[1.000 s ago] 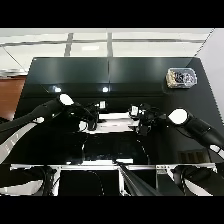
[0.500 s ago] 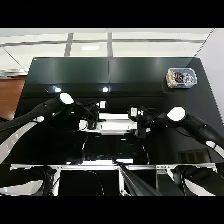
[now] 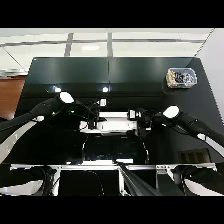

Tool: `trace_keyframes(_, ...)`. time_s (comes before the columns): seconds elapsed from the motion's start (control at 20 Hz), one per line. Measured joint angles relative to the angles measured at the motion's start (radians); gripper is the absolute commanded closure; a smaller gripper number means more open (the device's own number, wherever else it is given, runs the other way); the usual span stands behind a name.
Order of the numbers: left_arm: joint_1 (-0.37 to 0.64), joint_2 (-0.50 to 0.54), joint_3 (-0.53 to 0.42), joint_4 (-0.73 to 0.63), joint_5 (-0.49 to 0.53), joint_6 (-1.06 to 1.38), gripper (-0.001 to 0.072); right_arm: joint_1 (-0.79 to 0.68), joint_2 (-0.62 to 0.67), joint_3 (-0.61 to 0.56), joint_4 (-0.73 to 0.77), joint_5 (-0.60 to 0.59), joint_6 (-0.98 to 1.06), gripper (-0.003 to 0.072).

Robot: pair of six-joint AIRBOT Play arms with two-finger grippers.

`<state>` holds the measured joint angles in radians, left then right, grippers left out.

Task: Fold the box and place the chain.

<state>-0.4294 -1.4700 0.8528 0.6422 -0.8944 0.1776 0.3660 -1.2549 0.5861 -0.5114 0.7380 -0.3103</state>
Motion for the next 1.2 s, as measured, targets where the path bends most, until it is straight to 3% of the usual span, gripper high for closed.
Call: trace_keyframes(1.2,0.0,-0.017,-0.001,0.004,-0.007,-0.007,0.0686,0.01,-0.05,0.002,0.026,-0.043,-0.087,0.0013)
